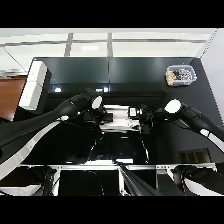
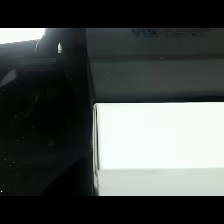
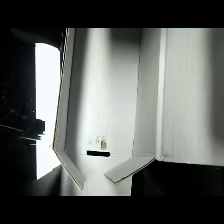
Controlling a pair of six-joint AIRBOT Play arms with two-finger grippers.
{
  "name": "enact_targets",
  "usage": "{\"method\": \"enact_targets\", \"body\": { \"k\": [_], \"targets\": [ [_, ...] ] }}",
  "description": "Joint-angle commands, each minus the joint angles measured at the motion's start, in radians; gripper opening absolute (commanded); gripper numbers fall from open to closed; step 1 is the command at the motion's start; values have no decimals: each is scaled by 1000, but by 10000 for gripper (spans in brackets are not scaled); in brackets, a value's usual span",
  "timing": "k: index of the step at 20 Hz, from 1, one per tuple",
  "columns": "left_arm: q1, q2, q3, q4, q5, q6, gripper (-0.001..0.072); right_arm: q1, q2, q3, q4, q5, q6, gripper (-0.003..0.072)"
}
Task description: Fold the box and place the chain.
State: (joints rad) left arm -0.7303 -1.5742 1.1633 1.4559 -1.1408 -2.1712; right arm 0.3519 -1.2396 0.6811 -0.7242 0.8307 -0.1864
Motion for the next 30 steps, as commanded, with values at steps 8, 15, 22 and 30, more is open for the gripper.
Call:
{"method": "enact_targets", "body": {
  "k": [8, 15, 22, 30],
  "targets": [
    [0, 1, 0, -2, 4, -3, 30, 23, -46, 0, 189, -48, -4, 241],
    [0, 1, 0, -2, 4, -3, 30, 60, -95, 0, 227, -58, 140, 482],
    [0, 1, 0, -2, 6, -3, 30, 60, -95, 0, 211, -64, 157, 435],
    [0, 1, 0, -2, 2, 5, 30, -55, 114, 43, -200, 155, 1007, 23]
  ]
}}
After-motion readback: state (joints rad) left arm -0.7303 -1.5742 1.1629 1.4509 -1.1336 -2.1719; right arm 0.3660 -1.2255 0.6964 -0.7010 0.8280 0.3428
